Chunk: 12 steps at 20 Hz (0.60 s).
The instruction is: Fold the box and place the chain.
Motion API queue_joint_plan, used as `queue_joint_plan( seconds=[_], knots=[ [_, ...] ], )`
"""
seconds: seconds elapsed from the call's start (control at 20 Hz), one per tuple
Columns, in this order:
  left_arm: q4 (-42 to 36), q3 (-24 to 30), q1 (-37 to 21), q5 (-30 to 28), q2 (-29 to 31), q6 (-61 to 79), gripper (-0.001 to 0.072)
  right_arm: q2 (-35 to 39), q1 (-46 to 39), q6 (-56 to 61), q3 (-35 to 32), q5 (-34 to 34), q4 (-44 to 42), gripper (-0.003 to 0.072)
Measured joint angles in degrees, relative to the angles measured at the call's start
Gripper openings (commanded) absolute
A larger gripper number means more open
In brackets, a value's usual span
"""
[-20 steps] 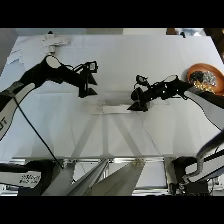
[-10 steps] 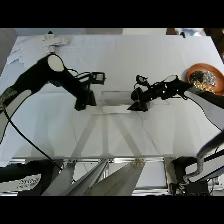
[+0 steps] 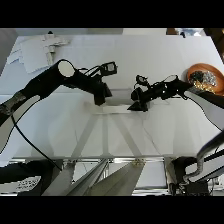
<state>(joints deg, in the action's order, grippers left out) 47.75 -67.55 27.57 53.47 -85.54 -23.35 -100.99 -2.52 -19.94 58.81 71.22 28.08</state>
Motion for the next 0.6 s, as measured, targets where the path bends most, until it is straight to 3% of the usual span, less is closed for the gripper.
queue_joint_plan(
  seconds=[0.25,0.6],
  knots=[
    [-1.29,0.17,-0.02,-10.25,-5.31,-8.0,0.0011,0.0,0.0,0.0,0.0,-0.02,0.0,0.0405],
    [-2.08,0.2,-0.07,-13.79,-8.7,-17.0,0.0011,0.0,0.0,0.0,0.0,-0.02,0.0,0.0405]
  ],
)
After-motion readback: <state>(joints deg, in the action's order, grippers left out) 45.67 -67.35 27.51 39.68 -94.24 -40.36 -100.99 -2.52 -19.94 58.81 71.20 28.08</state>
